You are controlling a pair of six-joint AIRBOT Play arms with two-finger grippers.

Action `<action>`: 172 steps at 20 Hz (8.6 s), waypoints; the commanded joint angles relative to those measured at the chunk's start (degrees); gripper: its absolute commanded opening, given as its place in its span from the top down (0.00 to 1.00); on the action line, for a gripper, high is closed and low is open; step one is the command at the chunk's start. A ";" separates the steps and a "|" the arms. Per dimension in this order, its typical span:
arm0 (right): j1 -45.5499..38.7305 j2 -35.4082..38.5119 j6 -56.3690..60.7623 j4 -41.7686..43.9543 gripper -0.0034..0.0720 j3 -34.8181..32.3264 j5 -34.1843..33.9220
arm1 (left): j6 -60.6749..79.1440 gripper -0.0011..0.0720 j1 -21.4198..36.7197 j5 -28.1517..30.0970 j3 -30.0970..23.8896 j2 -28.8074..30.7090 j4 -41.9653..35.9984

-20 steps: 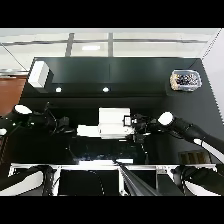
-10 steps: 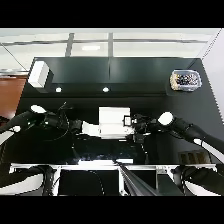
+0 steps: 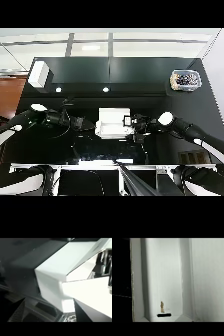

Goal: Fold the box and place the chain.

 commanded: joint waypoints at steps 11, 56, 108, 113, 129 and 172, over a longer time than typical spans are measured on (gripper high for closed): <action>0.04 0.02 0.00 0.02 0.85 -0.02 -0.02 | -24.85 0.17 -12.02 0.46 11.02 0.02 9.27; 0.07 0.02 0.00 0.02 0.85 -0.02 0.02 | -85.66 0.41 -41.42 4.79 25.53 -4.74 61.61; -0.81 8.63 10.03 -8.94 0.00 -0.02 0.72 | -89.00 0.95 -42.03 6.08 27.36 -7.48 62.55; -1.90 10.40 9.42 -12.41 0.00 -0.02 2.45 | -88.98 0.95 -42.03 7.23 27.36 -7.48 62.60; 1.62 9.42 10.71 -5.77 0.64 -0.09 0.48 | -88.94 0.95 -42.03 7.28 27.36 -7.48 62.60; -34.62 10.80 73.33 -2.99 0.94 -10.05 24.50 | -88.78 0.95 -41.68 7.23 27.36 -7.50 62.36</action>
